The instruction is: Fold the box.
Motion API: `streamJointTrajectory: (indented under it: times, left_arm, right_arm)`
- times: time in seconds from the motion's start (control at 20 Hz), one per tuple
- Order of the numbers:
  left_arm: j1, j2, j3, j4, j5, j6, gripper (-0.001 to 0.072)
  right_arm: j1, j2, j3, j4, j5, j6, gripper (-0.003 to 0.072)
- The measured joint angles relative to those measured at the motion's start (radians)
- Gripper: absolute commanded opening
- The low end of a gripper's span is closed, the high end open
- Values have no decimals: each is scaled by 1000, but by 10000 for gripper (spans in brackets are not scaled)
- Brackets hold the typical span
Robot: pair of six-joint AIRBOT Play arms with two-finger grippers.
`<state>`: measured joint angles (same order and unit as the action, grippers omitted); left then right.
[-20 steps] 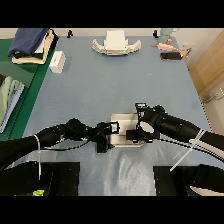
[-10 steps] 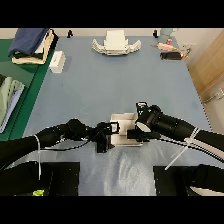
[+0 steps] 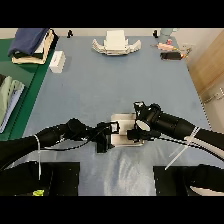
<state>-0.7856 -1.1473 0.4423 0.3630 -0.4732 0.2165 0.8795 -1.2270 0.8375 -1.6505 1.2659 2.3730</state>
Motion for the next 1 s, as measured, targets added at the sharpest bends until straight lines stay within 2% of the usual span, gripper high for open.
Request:
streamJointTrajectory:
  times: [0.3, 0.55, 0.6, 0.65, 0.75, 0.8, 1.0]
  left_arm:
    - [0, 0, 0, 0, 1, 0, 465]
    - [0, 0, 0, 0, 1, 0, 464]
    - [0, 0, 0, 0, 2, 0, 464]
    - [0, 0, 0, 0, 1, 0, 464]
    - [0, 0, 0, 0, 2, 0, 464]
    - [0, 0, 0, 0, 2, 0, 464]
    - [0, 0, 0, -1, 2, 0, 464]
  right_arm:
    - [0, 25, 78, 8, 74, -53, 391]
    - [-14, 140, 117, -69, 148, -59, 383]
    - [-25, 166, 120, -87, 167, -58, 299]
    - [-40, 191, 122, -107, 184, -60, 157]
    - [-96, 229, 119, -146, 209, -96, 33]
    - [-136, 238, 115, -158, 212, -122, 4]
    - [-366, 224, 80, -125, 185, -299, 4]
